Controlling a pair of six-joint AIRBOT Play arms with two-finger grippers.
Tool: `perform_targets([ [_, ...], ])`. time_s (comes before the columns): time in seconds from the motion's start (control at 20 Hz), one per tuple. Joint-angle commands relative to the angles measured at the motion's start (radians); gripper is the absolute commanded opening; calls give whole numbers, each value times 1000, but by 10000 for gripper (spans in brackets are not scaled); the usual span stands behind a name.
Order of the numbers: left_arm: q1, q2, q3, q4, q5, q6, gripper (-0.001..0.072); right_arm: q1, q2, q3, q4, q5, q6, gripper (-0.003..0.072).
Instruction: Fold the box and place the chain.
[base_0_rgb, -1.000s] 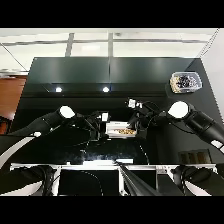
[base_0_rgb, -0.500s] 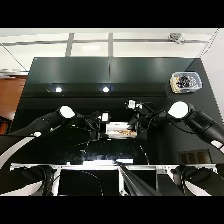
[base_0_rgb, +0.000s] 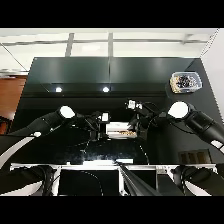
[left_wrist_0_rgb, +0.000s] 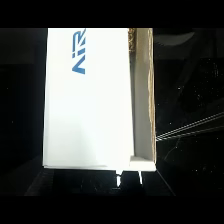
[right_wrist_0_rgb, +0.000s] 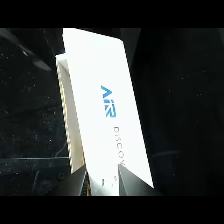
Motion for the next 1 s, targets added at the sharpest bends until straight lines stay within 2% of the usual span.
perform_targets([
  [0.0, 0, -1, -1, 0, 2, 0, 445, 0, 0, 0, -3, 5, 8, 215],
  [0.4, 0, -1, -1, 0, 2, 0, 445, 0, 0, 0, -4, 5, 45, 217],
  [0.45, 0, -1, -1, 0, 2, 0, 445, 0, 0, 0, -7, 5, 45, 288],
  [0.95, 0, -1, -1, 0, 2, 0, 445, 3, -1, 0, -23, 12, 45, 287],
])
